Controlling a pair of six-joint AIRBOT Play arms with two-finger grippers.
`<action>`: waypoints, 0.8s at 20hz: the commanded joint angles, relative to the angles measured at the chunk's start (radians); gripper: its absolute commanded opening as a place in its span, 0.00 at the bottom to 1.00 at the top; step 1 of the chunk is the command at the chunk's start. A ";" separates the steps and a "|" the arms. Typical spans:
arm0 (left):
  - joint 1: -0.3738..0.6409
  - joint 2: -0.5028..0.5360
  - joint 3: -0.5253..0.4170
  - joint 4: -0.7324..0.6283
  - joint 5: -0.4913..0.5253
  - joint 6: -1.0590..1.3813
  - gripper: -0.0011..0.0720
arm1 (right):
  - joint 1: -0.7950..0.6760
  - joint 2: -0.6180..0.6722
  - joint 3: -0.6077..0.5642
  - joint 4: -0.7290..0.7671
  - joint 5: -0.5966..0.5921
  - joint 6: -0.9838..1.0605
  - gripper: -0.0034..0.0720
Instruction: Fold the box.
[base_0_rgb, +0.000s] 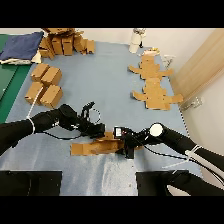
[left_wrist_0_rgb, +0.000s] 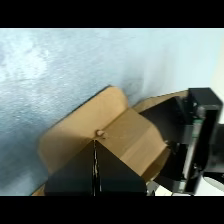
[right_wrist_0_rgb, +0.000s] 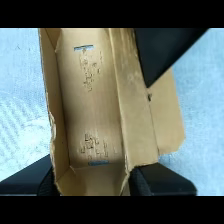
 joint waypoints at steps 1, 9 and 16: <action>0.000 -0.002 0.003 0.032 0.008 -0.034 0.03 | 0.000 0.000 0.000 0.001 -0.003 0.000 0.71; 0.008 0.041 0.088 0.030 0.026 0.212 0.03 | 0.000 0.000 0.000 0.001 -0.003 0.001 0.71; 0.199 0.299 0.087 0.285 -0.051 0.446 0.03 | 0.000 0.000 0.000 0.001 -0.003 0.001 0.71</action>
